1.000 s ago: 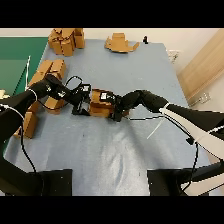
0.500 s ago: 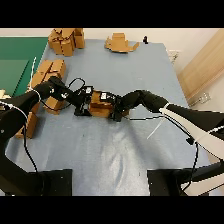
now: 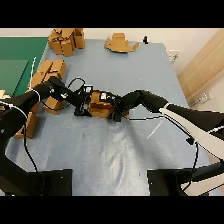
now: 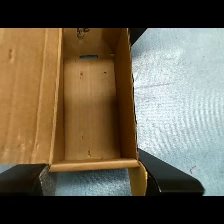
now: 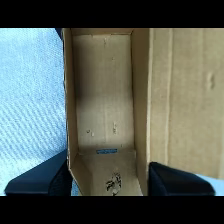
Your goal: Fold the box.
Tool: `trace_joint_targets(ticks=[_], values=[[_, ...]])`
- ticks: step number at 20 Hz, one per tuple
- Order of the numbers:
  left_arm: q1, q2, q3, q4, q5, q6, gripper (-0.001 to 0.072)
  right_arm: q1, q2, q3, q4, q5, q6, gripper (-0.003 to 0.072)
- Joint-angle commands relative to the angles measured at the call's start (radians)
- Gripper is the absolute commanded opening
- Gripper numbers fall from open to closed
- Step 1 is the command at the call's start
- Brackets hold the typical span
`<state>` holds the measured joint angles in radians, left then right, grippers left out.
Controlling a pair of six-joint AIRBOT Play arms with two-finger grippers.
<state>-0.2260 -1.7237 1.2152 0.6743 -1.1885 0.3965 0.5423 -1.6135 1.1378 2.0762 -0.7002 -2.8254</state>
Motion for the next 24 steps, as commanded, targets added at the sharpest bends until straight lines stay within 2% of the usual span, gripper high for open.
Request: trace_joint_targets(ticks=[1,5,10,17,18,19,20,21,22,24], values=[[0.003,0.0,0.0,-0.002,0.003,-0.004,0.0521,0.0,0.0,0.0,0.0,0.003,0.001,0.0533],[0.003,0.0,0.0,-0.001,0.002,-0.005,0.0522,-0.003,0.013,0.0,-0.005,-0.03,0.029,0.0719],[0.003,0.0,0.0,-0.001,0.003,-0.012,0.0522,-0.028,0.061,0.0,-0.03,-0.145,0.115,0.072],[0.003,0.0,0.0,0.002,0.004,-0.024,0.0522,-0.089,0.199,0.0,0.011,-0.203,0.239,0.072],[0.003,0.0,0.0,0.002,0.004,-0.023,0.0523,-0.089,0.222,0.0,0.049,-0.214,0.253,0.0669],[0.003,0.0,0.0,0.002,0.004,-0.023,0.0523,-0.086,0.245,0.0,0.102,-0.217,0.252,0.0467],[0.003,0.0,0.0,0.002,0.004,-0.023,0.0522,-0.085,0.259,0.0,0.173,-0.209,0.251,0.0297],[0.003,0.0,0.0,0.002,0.003,-0.024,0.0522,-0.085,0.263,0.0,0.274,-0.183,0.24,0.0038],[0.003,0.0,0.0,0.002,0.004,-0.023,0.0522,-0.082,0.257,0.0,0.355,-0.154,0.205,0.0008],[0.003,0.0,0.0,0.002,0.004,-0.023,0.0522,-0.054,0.213,0.035,0.381,-0.055,0.182,0.0007]])
